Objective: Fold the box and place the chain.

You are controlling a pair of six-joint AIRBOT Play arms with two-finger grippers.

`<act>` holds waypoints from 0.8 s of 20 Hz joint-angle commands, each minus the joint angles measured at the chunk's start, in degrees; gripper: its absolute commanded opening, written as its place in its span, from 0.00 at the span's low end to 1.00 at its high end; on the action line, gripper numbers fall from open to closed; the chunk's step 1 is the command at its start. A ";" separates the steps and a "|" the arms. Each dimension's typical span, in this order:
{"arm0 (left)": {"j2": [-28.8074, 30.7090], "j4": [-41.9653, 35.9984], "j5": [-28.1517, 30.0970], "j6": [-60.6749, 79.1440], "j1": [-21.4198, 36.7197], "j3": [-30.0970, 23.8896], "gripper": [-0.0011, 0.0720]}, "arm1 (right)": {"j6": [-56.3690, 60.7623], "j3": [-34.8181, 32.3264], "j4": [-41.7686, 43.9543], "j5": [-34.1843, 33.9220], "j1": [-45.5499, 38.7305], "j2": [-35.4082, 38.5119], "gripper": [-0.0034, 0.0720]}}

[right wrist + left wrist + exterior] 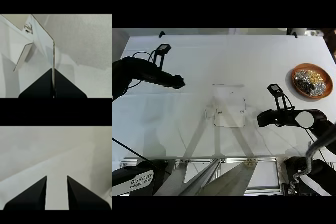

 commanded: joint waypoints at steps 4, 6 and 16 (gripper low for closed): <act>-0.09 -17.66 14.58 30.56 -5.84 -0.15 0.66 | 0.00 -0.04 0.02 0.72 0.07 0.04 0.06; -0.63 -18.49 15.87 31.21 -6.80 -0.17 0.72 | 0.00 -0.04 0.02 0.72 0.07 0.04 0.06; -12.37 -28.20 14.56 38.27 -12.61 -0.31 0.75 | -0.04 -0.04 0.00 3.34 0.07 0.04 0.06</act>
